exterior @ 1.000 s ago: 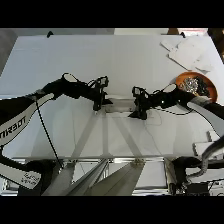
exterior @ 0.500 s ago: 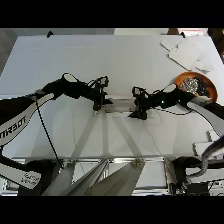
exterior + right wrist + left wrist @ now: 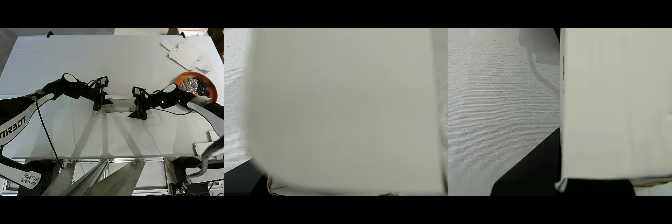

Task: Fold the box and place the chain.

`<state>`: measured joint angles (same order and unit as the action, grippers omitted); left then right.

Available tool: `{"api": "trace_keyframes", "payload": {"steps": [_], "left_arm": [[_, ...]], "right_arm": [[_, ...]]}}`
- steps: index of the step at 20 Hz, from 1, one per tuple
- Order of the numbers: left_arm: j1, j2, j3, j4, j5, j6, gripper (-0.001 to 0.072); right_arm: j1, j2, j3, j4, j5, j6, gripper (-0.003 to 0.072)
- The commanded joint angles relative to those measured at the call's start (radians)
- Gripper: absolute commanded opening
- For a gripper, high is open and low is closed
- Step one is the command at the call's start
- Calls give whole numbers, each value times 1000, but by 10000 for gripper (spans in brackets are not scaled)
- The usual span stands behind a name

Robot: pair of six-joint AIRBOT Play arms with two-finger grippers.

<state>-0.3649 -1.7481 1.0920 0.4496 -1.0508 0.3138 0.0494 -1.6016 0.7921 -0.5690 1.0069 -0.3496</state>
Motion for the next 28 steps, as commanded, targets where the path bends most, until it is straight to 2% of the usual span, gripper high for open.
{"api": "trace_keyframes", "payload": {"steps": [1,9,10,11,12,13,16,21,25,28], "left_arm": [[-1,0,0,0,0,0,13],[0,0,0,0,4,-25,19],[0,0,0,0,3,-25,81],[1,0,0,0,3,-25,215],[1,0,0,0,4,-25,315],[1,0,0,0,4,-25,360],[5,4,0,0,0,-26,401],[5,75,0,24,29,-26,417],[5,172,0,217,53,-27,417],[5,262,0,385,52,-140,417]], "right_arm": [[-1,1,1,0,0,0,459],[-1,1,0,0,0,0,459],[-1,1,0,0,0,0,459],[-1,1,0,0,0,0,459],[-1,1,0,0,0,0,459],[-1,1,0,0,0,0,459],[-1,1,0,0,0,0,459],[-1,1,0,0,0,0,459],[-1,1,0,0,0,0,459],[-1,1,0,0,0,0,459]]}}
